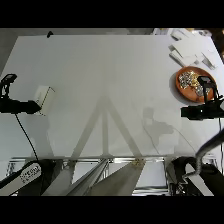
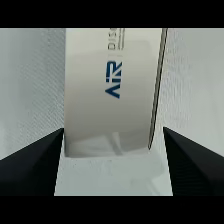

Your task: Fold the box and place the chain.

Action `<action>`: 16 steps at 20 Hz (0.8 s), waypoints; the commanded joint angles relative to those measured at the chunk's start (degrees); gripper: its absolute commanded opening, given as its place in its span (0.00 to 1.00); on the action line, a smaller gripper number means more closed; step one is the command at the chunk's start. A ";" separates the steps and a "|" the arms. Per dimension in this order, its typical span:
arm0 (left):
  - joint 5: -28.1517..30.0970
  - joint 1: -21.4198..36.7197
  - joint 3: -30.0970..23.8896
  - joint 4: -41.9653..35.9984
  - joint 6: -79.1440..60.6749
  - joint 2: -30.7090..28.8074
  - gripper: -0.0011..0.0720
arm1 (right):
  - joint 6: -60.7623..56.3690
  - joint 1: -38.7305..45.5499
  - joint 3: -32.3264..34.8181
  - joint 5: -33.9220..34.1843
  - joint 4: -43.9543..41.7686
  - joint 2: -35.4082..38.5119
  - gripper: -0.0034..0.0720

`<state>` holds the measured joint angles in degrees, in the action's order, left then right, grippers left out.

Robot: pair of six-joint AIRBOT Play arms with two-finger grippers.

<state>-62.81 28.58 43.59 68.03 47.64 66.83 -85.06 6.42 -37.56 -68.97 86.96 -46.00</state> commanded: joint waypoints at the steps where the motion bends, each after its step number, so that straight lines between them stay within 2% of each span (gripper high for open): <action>1: -2.80 0.24 -0.02 2.14 0.50 -0.28 0.98 | 0.02 0.02 0.04 0.00 -0.02 0.04 0.07; 9: -1.18 -3.02 -0.02 2.47 2.49 -13.40 0.97 | 0.00 0.02 0.04 0.00 -0.02 0.04 0.07; 16: -0.74 -5.81 -0.02 4.09 2.49 -14.03 0.97 | 0.00 0.02 0.04 -0.02 -0.02 0.04 0.07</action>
